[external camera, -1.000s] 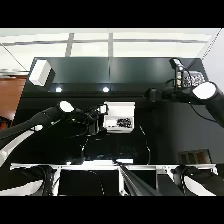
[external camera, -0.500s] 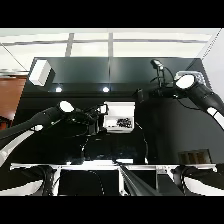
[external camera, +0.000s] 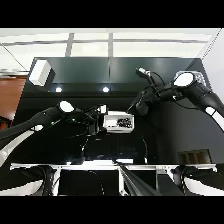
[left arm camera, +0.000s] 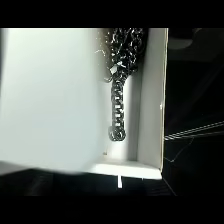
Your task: Fold the box and place the chain.
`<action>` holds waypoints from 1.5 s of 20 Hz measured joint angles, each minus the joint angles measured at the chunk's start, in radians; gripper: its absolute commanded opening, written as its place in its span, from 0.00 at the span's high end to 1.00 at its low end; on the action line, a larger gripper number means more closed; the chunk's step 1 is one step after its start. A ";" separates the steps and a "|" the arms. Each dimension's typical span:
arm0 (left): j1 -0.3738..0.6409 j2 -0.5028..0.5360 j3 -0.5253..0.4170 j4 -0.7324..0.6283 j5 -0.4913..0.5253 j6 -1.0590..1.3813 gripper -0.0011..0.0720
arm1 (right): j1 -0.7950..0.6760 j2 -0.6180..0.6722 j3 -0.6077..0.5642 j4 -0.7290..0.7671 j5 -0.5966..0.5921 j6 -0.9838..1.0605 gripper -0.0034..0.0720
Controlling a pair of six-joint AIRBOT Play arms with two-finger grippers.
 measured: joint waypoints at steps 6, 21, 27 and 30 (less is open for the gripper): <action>0.000 0.000 0.000 0.000 0.000 0.000 0.45 | 0.097 0.003 -0.008 -0.108 -0.038 -0.093 0.02; 0.000 0.000 0.000 0.000 0.000 0.000 0.45 | 0.166 0.100 -0.027 -0.266 -0.034 -0.054 0.10; 0.000 0.000 0.000 0.000 0.000 0.000 0.45 | 0.214 0.130 -0.124 -0.307 -0.189 -0.087 0.09; 0.000 0.000 0.000 0.000 0.000 0.000 0.45 | 0.245 0.132 -0.140 -0.309 -0.246 -0.129 0.10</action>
